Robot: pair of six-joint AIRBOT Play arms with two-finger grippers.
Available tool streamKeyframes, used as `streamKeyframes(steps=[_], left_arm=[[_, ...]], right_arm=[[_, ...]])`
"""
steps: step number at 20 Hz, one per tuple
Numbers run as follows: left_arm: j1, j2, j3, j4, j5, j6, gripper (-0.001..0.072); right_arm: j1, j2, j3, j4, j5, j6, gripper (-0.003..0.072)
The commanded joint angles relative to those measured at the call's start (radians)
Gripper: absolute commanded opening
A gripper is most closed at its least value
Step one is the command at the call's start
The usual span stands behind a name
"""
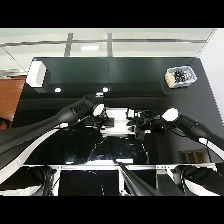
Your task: Fold the box and place the chain.
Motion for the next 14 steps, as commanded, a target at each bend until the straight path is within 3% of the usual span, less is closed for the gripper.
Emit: streamKeyframes(steps=[1,3,4,5,6,7,8,9,11,14], left_arm=[[0.001,-0.001,0.001,0.0,0.006,0.0,0.0026],[0.001,-0.001,0.001,0.0,0.006,0.0,0.0026],[0.001,-0.001,0.001,0.0,0.006,0.0,0.0026],[0.001,-0.001,0.001,0.0,0.008,0.0,0.0026],[0.001,-0.001,0.001,-0.001,0.014,-0.001,0.0026],[0.0,-0.001,0.001,-0.005,0.013,0.0,0.0026],[0.0,-0.001,0.001,-0.004,0.009,0.0,0.0026],[0.0,-0.001,0.001,-0.004,0.006,0.0,0.0026],[0.0,-0.001,0.001,-0.004,0.006,0.0,0.0026],[0.0,-0.001,0.001,-0.004,-0.003,0.0,0.0026]], right_arm=[[0.002,-0.015,-0.002,0.042,0.015,0.014,0.0188],[0.002,-0.015,-0.002,0.04,0.02,0.054,0.0434],[0.002,-0.015,-0.002,0.032,0.021,0.073,0.0236],[0.002,-0.015,-0.002,0.032,0.02,0.091,0.02],[0.002,-0.015,-0.002,0.034,0.02,0.11,0.0326],[0.002,-0.015,-0.002,0.033,0.022,0.145,0.0362],[0.002,-0.014,-0.002,0.023,0.033,0.177,0.0219],[-0.001,-0.006,0.002,-0.011,0.055,0.223,0.0004],[-0.03,0.032,0.039,-0.142,0.152,0.472,0.0013],[-0.175,0.13,0.138,-0.447,0.34,1.007,0.0013]])
